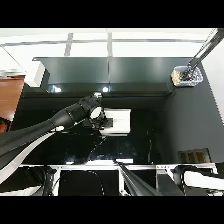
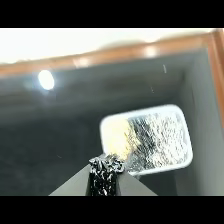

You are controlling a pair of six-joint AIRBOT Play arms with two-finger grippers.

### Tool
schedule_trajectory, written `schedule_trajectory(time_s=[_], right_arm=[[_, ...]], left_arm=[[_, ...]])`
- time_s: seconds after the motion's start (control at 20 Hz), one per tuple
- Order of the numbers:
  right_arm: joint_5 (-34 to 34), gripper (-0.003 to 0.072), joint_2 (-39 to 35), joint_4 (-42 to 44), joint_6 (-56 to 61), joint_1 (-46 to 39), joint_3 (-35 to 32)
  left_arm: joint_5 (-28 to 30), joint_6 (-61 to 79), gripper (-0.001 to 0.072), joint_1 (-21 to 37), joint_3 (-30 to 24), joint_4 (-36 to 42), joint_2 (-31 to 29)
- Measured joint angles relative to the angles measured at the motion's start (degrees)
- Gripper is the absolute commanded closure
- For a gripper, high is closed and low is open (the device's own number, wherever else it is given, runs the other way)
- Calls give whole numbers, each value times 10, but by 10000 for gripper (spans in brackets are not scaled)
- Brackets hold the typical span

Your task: Fold the box and place the chain.

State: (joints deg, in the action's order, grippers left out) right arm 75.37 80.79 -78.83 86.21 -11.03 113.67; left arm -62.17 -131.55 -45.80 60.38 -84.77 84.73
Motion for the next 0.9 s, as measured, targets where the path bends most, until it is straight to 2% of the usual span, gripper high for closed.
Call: schedule_trajectory(time_s=[0.5,0.9], right_arm=[[58,682,-172,67,-9,104,-15],[159,681,-203,131,5,202,-26]], left_arm=[[0,0,683,0,0,2,0],[0,0,683,0,0,2,0]])
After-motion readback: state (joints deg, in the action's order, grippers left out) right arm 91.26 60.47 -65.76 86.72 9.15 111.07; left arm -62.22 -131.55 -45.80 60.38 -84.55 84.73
